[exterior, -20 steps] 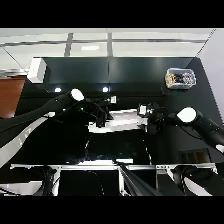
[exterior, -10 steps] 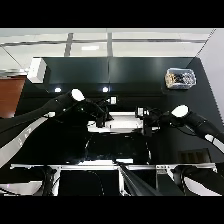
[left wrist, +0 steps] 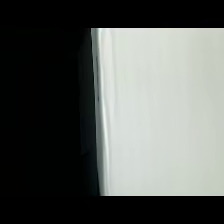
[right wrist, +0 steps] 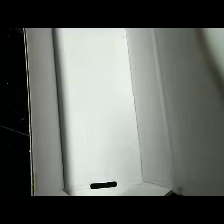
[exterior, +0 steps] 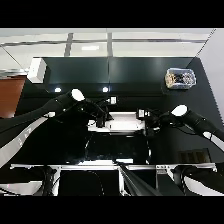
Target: Fold the box and place the chain.
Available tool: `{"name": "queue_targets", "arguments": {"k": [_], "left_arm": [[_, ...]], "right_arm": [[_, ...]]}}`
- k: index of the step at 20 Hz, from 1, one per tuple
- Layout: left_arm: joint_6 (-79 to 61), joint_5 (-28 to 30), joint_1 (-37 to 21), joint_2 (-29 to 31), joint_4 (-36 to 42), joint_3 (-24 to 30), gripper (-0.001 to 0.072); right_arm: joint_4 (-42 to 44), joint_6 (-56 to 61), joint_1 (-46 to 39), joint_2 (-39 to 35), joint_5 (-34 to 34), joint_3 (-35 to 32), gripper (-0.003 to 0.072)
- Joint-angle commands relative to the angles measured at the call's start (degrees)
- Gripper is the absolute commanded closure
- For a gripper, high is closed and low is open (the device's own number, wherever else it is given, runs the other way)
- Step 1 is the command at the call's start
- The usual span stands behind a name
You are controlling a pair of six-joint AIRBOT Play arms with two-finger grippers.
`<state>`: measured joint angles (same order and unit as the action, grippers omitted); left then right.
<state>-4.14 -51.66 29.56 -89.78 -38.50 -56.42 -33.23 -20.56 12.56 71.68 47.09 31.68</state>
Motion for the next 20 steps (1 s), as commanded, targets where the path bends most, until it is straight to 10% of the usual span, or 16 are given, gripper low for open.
{"name": "queue_targets", "arguments": {"k": [1,14,16,20], "left_arm": [[0.02,0.02,-0.04,-0.02,0.00,0.02,0.0684],[0.02,0.02,-0.04,-0.02,0.00,0.02,0.0684],[0.02,0.02,-0.04,-0.02,0.00,0.02,0.0684],[0.20,-0.04,-0.04,0.09,0.00,-0.13,0.0674]], "right_arm": [[-0.96,-1.16,-0.07,0.92,0.24,0.02,-0.0020],[-1.33,0.39,-0.07,1.22,-1.25,0.02,-0.0018],[-1.36,0.37,-0.07,1.22,-1.22,0.02,0.0151],[-1.33,0.37,-0.07,1.22,-1.25,0.02,0.0155]]}}
